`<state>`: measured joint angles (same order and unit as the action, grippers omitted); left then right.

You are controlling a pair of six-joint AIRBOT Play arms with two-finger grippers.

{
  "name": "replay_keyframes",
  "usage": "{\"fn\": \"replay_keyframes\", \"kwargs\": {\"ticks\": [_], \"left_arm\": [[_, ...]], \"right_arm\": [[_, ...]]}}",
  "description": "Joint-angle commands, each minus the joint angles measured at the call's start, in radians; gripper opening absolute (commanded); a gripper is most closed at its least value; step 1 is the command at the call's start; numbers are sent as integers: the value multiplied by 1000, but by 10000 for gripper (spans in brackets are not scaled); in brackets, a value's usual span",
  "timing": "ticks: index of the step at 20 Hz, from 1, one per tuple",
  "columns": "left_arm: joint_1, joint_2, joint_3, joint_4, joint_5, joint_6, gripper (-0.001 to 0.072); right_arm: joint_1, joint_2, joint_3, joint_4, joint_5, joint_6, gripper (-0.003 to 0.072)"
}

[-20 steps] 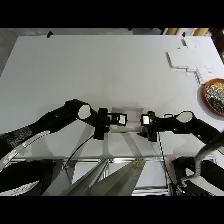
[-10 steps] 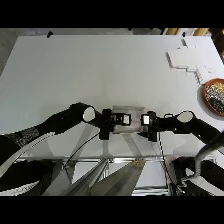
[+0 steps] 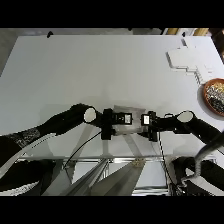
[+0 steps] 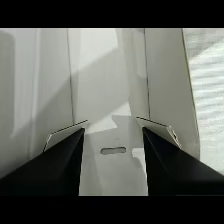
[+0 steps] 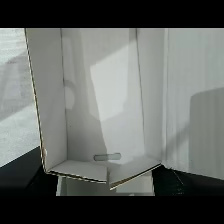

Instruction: Fold the box and place the chain.

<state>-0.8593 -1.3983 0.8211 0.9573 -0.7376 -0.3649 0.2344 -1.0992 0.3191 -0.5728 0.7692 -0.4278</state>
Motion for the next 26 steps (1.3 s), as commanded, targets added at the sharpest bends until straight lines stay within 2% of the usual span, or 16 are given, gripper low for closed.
{"fn": "replay_keyframes", "kwargs": {"ticks": [1, 4, 7, 10, 14, 17, 20, 23, 26], "left_arm": [[3, 33, 0, 2, -38, -2, 384], [25, 102, 0, 22, -114, -75, 52], [67, 188, 0, 146, -194, -341, 23], [130, 269, 0, 262, -275, -633, 25], [217, 303, -7, 296, -348, -1007, 23], [272, 299, -91, 277, -267, -1238, 1], [313, 257, -192, 138, -141, -1330, 1], [310, 183, -211, -22, -100, -1286, 3], [301, 116, -211, -52, -98, -1276, 3]], "right_arm": [[0, -1, 0, 2, -1, 0, 362], [0, -1, 0, 2, -1, 0, 362], [0, -1, 0, 2, -1, 0, 362], [0, -1, 0, 2, -1, 0, 362], [0, -1, 0, 2, -1, 0, 362], [0, -1, 0, 1, -1, 0, 362], [0, -1, 0, 2, -1, 0, 362], [0, -1, 0, 2, -1, 0, 362], [0, -1, 0, 2, -1, 0, 362]]}}
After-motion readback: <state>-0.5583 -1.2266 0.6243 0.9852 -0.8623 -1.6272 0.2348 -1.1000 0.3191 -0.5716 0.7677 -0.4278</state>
